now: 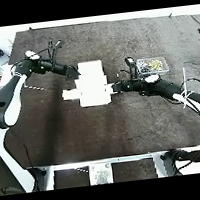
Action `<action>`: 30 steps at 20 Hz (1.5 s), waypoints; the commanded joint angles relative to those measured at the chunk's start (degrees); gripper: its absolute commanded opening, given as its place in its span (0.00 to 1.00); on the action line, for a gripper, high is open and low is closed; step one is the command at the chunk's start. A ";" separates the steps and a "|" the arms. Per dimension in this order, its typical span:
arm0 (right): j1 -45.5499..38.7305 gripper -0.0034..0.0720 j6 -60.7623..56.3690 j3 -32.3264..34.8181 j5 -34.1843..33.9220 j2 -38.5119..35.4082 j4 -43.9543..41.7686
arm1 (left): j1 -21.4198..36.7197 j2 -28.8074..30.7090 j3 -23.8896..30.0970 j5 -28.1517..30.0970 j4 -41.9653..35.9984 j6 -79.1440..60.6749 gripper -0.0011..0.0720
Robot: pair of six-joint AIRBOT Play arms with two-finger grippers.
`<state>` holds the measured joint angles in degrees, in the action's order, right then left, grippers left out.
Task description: Fold the box and place the chain.
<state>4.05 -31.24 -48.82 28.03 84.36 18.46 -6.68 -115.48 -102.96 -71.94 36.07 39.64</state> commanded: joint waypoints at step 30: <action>-6.38 0.55 0.63 0.02 -0.63 -6.47 3.65 | -1.73 -7.56 -2.73 -10.12 -7.78 -22.38 0.03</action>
<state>0.62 -30.55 -48.77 27.38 80.99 20.99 -8.47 -123.07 -105.65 -82.11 28.14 28.21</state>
